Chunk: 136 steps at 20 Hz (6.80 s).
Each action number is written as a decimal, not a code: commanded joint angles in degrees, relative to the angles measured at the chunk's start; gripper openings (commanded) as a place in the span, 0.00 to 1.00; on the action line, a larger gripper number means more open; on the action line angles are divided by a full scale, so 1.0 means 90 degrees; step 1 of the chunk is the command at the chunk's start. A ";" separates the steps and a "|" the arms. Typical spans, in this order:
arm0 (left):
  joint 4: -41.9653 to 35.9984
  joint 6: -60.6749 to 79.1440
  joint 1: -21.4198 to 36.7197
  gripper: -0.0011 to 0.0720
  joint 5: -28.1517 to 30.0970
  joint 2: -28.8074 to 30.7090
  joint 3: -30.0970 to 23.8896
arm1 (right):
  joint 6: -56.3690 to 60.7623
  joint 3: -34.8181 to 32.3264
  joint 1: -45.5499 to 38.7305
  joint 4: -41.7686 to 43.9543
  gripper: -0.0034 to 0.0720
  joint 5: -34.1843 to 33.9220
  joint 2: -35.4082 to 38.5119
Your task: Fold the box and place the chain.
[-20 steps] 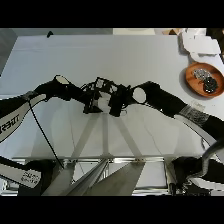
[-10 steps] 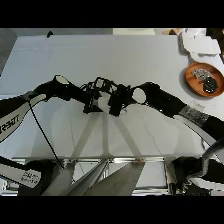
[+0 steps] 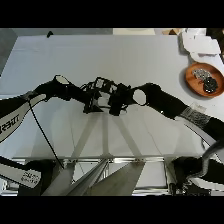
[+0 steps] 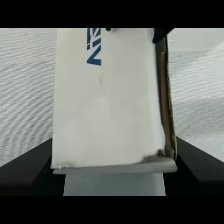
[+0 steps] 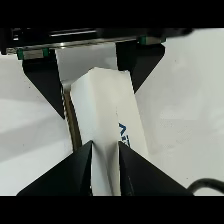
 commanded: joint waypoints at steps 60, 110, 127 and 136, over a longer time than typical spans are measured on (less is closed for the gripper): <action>0.0005 0.0002 -0.0002 0.39 -0.0007 -0.0002 -0.0002 | 0.1049 -0.0772 0.0078 0.0214 0.53 -0.0629 0.0568; 0.0005 0.0002 -0.0002 0.39 -0.0010 -0.0002 -0.0002 | 0.0175 -0.2654 -0.1710 0.4974 0.06 -0.0262 0.1197; 0.0005 0.0002 -0.0002 0.39 -0.0005 -0.0002 -0.0002 | 0.0138 -0.2535 -0.1413 0.4762 0.06 -0.0605 0.1649; 0.0005 0.0002 0.0000 0.39 -0.0007 -0.0002 -0.0002 | 0.1460 -0.2509 -0.2154 0.2987 0.07 0.0911 0.3883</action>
